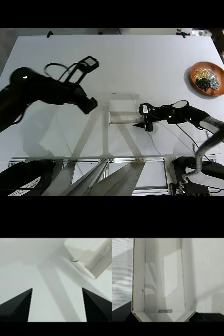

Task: Fold the box and place the chain.

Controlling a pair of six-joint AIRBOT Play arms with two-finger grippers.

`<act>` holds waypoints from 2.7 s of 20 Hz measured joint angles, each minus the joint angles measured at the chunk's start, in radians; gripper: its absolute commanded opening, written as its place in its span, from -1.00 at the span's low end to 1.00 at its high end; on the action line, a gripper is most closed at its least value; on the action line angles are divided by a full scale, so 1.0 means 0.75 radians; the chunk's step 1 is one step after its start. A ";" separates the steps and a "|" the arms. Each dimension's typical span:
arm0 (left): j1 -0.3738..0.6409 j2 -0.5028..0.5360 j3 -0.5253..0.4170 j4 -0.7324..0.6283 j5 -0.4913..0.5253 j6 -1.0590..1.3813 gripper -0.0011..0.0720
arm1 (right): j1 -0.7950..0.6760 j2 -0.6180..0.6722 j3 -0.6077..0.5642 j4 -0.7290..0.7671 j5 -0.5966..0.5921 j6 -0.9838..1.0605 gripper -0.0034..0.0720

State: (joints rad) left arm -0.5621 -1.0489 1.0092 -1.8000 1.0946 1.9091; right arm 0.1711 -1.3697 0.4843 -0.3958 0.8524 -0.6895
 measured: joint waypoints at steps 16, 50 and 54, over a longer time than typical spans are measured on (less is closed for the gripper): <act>0.224 -0.339 -0.382 -0.509 -0.376 1.371 0.97 | 0.000 0.000 0.000 -0.001 0.001 0.001 0.20; -0.089 -0.411 -0.341 -0.665 -0.487 1.399 0.97 | 0.000 0.000 0.000 0.000 0.001 0.001 0.20; -0.086 -0.417 -0.341 -0.697 -0.488 1.399 0.96 | 0.000 0.000 0.000 0.000 0.001 0.001 0.20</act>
State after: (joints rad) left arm -0.6266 -1.3617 0.7532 -2.3230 0.7288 2.9585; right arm 0.1711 -1.3697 0.4843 -0.3958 0.8528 -0.6891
